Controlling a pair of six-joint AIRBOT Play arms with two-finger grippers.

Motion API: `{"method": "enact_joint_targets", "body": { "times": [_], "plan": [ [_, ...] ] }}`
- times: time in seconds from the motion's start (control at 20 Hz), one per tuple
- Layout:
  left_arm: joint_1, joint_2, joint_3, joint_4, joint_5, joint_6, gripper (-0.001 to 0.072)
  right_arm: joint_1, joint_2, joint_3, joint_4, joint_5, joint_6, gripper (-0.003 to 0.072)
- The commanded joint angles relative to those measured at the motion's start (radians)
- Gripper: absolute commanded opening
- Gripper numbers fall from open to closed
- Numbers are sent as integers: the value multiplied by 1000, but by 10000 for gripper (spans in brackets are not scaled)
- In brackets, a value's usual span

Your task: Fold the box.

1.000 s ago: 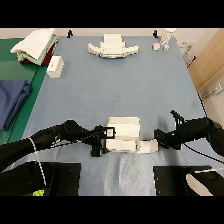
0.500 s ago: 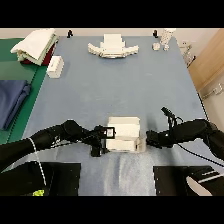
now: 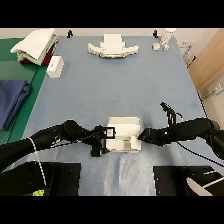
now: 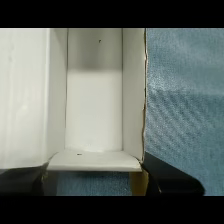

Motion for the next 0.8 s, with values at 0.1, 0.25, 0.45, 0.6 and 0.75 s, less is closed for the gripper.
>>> {"method": "enact_joint_targets", "body": {
  "times": [0.1, 0.25, 0.45, 0.6, 0.75],
  "plan": [
    [0, 0, 0, 0, 0, 0, 473, 122, -55, 3, -19, 55, 38, 440],
    [0, 0, 0, 0, 0, 0, 473, 220, -137, 48, -58, 103, 104, 433],
    [0, 0, 0, 0, 0, 0, 473, 372, -265, 183, -360, 62, 391, 432],
    [0, 0, 0, 0, 0, 0, 473, 483, -358, 306, -587, -69, 621, 432],
    [1, 0, 0, 0, 0, 0, 473, 574, -450, 401, -701, -196, 758, 432]
  ]
}}
